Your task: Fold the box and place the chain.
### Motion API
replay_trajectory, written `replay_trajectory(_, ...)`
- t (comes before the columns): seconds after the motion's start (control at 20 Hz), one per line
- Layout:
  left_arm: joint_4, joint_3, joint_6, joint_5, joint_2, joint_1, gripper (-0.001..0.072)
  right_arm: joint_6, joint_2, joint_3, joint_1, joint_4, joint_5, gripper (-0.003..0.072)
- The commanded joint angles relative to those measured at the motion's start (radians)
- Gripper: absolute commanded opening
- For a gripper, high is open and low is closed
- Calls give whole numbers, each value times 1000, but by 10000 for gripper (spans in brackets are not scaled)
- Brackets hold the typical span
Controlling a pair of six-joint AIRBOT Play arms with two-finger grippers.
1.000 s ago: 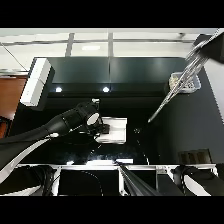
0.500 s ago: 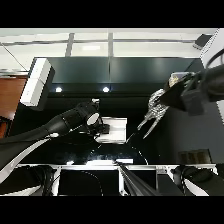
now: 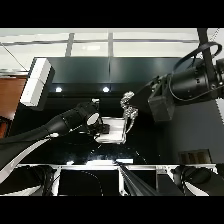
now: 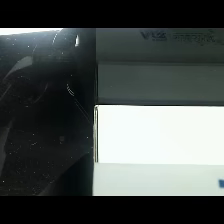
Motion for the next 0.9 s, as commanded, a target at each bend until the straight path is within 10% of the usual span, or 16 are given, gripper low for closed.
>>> replay_trajectory(0.0, 0, 0, 0, 0, 0, 1, 26, 0, 0, -3, 14, 47, -87, 2)
replay_trajectory(0.85, 0, 0, 0, -1, 0, 1, 26, 0, -14, -532, 43, 66, -352, 4)
